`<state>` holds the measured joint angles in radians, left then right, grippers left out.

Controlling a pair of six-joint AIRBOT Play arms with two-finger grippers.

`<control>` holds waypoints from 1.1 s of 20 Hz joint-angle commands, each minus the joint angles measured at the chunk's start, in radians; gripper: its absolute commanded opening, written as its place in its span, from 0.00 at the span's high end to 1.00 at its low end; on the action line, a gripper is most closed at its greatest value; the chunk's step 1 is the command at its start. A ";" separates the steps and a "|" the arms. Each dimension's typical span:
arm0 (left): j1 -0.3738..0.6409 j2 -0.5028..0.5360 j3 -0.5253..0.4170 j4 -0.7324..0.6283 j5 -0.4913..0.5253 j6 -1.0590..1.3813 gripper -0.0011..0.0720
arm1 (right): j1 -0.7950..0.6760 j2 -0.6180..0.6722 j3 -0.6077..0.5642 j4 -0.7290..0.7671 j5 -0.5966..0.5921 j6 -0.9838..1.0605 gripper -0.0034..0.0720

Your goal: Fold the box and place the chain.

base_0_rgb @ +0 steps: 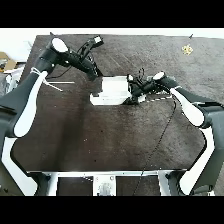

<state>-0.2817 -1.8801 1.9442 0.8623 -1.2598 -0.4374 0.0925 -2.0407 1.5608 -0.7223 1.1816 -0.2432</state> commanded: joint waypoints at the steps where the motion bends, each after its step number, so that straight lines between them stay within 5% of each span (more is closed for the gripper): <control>1: 0.003 0.035 -0.016 0.100 -0.052 0.003 0.97 | 0.000 0.000 0.000 0.000 0.000 0.001 0.37; 2: -0.002 0.035 -0.043 0.101 -0.075 0.042 0.97 | 0.000 0.000 0.000 0.000 0.000 0.001 0.37; 4: -0.023 0.035 -0.124 0.101 -0.090 0.197 0.09 | 0.000 0.000 0.000 0.001 0.000 0.001 0.37; 5: -0.037 0.035 -0.173 0.104 -0.064 0.265 0.03 | 0.000 0.000 0.000 0.000 0.000 0.001 0.37; 9: -0.093 0.035 -0.320 0.157 0.098 0.341 0.03 | 0.000 0.000 0.000 0.001 0.000 0.001 0.37; 12: -0.097 0.035 -0.343 0.162 0.169 0.315 0.03 | 0.000 0.000 0.000 0.000 0.000 0.001 0.37; 22: -0.095 0.035 -0.348 0.183 0.180 0.254 0.03 | 0.000 0.000 0.000 0.001 0.000 0.001 0.37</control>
<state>-0.3759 -1.8458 1.6024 1.0393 -1.0702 -0.1696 0.0921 -2.0407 1.5608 -0.7223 1.1816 -0.2428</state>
